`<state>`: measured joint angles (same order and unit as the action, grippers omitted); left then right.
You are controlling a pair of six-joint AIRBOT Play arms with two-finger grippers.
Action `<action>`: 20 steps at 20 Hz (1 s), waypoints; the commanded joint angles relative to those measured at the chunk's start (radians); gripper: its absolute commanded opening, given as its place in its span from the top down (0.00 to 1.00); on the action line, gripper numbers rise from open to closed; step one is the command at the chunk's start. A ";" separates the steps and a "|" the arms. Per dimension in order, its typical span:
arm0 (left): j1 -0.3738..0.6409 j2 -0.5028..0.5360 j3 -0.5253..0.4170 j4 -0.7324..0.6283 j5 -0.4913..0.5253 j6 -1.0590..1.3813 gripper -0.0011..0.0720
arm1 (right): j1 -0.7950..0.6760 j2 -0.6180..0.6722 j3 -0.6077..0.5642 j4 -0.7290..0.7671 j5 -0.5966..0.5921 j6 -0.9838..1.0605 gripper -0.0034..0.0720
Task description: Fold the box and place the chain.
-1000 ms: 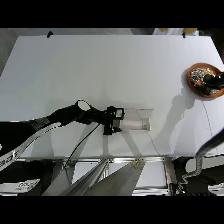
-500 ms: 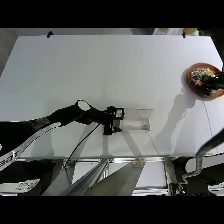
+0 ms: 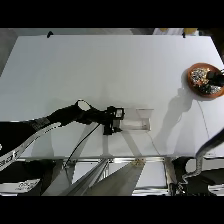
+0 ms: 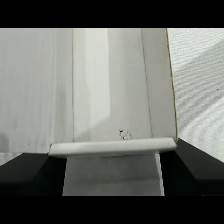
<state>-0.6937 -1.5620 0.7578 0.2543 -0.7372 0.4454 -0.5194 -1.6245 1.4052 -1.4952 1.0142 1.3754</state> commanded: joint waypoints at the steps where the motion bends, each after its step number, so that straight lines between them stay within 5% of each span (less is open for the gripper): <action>1: 0.000 0.001 0.001 0.000 0.000 0.000 0.56 | 0.001 0.126 0.001 0.010 0.048 0.000 0.93; 9: 0.000 0.001 0.001 0.000 0.000 0.000 0.56 | 0.006 0.517 0.001 0.306 0.262 -0.076 0.93; 20: 0.000 0.001 0.001 0.000 0.000 0.000 0.56 | 0.327 0.829 -0.012 0.308 0.508 -0.080 0.93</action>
<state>-0.6937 -1.5620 0.7578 0.2546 -0.7372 0.4454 -0.2733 -0.8600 1.3998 -1.1942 1.4506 1.2861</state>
